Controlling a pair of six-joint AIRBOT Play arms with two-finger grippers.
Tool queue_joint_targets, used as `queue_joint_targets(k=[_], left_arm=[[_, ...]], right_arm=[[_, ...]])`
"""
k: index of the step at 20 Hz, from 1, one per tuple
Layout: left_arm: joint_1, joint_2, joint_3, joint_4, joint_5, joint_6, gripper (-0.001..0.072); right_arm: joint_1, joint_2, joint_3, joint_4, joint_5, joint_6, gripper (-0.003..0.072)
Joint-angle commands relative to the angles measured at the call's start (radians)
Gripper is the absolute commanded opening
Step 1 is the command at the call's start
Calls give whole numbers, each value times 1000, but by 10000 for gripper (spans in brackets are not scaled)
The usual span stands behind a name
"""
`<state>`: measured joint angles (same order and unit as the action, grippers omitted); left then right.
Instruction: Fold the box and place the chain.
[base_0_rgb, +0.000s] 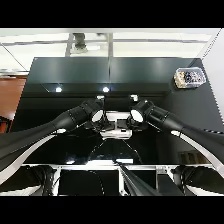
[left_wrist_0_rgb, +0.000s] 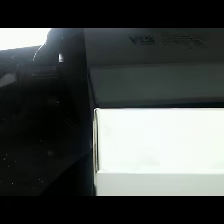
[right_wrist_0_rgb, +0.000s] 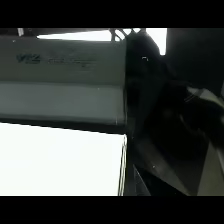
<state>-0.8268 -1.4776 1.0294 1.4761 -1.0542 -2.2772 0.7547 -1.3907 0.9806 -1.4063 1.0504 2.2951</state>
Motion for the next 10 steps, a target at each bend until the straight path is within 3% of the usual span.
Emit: queue_joint_targets(k=[1,5,8,10], left_arm=[[0,0,0,3,-2,-1,28],[0,0,0,3,-2,-1,28],[0,0,0,4,-2,-1,28],[0,0,0,4,-1,-1,28]], right_arm=[[-14,66,23,-1,53,-95,456],[-51,297,44,-108,163,-148,456],[-97,454,40,-492,249,-149,456],[-167,480,19,-778,261,-144,456]])
